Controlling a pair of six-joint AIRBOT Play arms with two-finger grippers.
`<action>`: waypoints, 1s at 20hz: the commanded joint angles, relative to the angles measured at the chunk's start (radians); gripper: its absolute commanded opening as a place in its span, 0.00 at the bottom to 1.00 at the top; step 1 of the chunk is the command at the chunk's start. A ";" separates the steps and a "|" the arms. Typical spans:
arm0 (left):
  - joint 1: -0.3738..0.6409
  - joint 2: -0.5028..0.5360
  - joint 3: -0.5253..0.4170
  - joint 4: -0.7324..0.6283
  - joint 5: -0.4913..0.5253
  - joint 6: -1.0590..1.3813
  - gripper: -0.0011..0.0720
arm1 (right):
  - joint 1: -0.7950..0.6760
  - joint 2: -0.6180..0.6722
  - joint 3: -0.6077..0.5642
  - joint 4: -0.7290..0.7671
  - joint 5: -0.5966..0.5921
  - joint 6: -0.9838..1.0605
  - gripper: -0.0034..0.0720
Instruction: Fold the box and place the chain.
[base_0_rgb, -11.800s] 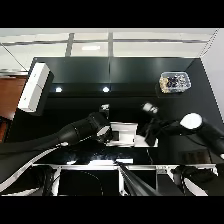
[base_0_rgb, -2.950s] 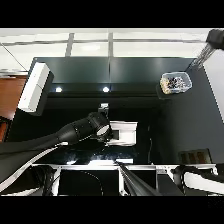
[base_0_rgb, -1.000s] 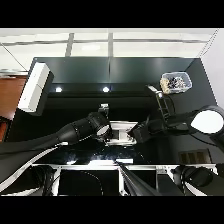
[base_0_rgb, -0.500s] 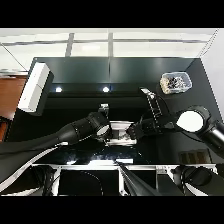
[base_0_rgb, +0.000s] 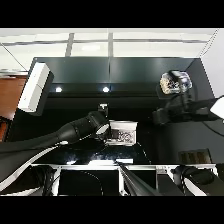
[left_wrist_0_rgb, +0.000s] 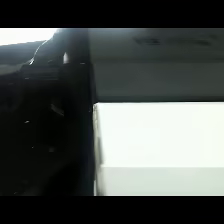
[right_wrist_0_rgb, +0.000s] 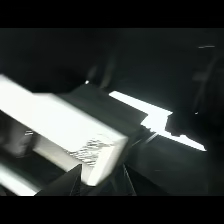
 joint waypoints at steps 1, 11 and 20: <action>0.010 0.005 0.034 0.006 -0.017 0.003 0.68 | -0.147 0.043 0.014 -0.027 0.072 -0.028 0.48; 0.303 0.323 -0.011 -0.066 -0.373 1.001 0.68 | -0.162 0.043 0.013 -0.060 0.065 -0.039 0.48; 0.741 0.268 -0.415 -0.941 -0.119 2.393 0.99 | -0.161 0.043 0.013 -0.061 -0.004 0.000 0.48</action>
